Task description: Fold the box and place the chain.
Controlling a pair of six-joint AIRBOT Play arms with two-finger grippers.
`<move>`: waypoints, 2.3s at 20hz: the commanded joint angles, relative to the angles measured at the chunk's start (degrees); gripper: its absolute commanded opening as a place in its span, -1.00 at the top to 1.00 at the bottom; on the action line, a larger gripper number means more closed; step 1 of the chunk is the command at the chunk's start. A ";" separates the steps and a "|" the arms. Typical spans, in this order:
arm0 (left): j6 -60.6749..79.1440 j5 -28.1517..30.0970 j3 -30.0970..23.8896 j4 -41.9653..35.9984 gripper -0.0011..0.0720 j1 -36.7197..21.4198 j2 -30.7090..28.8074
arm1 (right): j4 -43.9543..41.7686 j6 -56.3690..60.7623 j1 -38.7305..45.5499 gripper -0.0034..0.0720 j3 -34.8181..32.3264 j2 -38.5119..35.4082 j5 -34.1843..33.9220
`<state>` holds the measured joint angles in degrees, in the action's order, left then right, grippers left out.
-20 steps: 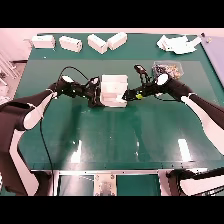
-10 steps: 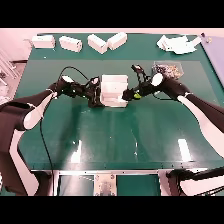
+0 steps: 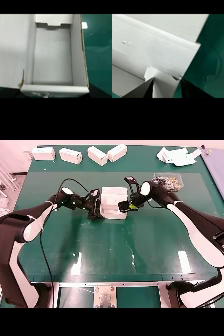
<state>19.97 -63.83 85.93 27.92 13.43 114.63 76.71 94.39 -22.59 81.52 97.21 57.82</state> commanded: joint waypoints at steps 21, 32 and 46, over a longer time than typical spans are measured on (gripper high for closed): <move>-0.02 0.04 0.00 -0.09 -0.47 -0.02 0.02 | 11.58 14.29 -5.18 0.90 10.45 5.55 11.13; -0.02 0.09 0.00 -0.07 -0.47 -0.02 0.02 | 19.58 14.27 -4.22 -0.63 10.45 5.33 14.88; -0.02 0.09 0.00 -0.07 -0.47 -0.02 0.02 | 26.60 9.05 2.47 -0.63 9.97 -5.49 7.67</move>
<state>19.92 -63.72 85.93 27.83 13.43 114.65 99.81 104.99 -23.35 91.81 92.64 67.35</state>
